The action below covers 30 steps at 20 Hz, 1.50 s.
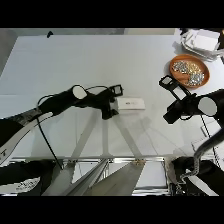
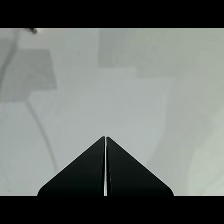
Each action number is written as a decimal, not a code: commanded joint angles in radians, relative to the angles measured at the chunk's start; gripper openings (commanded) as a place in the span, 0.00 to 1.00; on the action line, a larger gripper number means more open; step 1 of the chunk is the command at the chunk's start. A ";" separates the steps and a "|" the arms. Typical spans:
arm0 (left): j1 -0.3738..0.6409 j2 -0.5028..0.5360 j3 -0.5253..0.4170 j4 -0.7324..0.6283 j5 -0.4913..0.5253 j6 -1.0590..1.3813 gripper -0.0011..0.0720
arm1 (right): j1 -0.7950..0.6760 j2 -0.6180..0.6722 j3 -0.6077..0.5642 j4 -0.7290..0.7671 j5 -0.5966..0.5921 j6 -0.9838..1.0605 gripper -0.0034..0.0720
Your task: Fold the box and place the chain.
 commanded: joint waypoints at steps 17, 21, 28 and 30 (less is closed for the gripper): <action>0.627 0.082 0.000 0.815 -0.148 -1.120 0.02 | 0.000 0.001 0.001 0.002 -0.055 0.153 0.06; 0.649 0.081 0.000 0.812 -0.217 -1.120 0.02 | 0.000 0.001 0.001 0.002 -0.047 0.159 0.06; 0.648 0.082 0.000 0.803 -0.277 -1.120 0.59 | 0.000 0.001 0.001 0.005 -0.017 0.160 0.12; 0.648 0.082 0.000 0.803 -0.286 -1.119 0.59 | 0.000 0.001 0.001 0.006 -0.017 0.160 0.13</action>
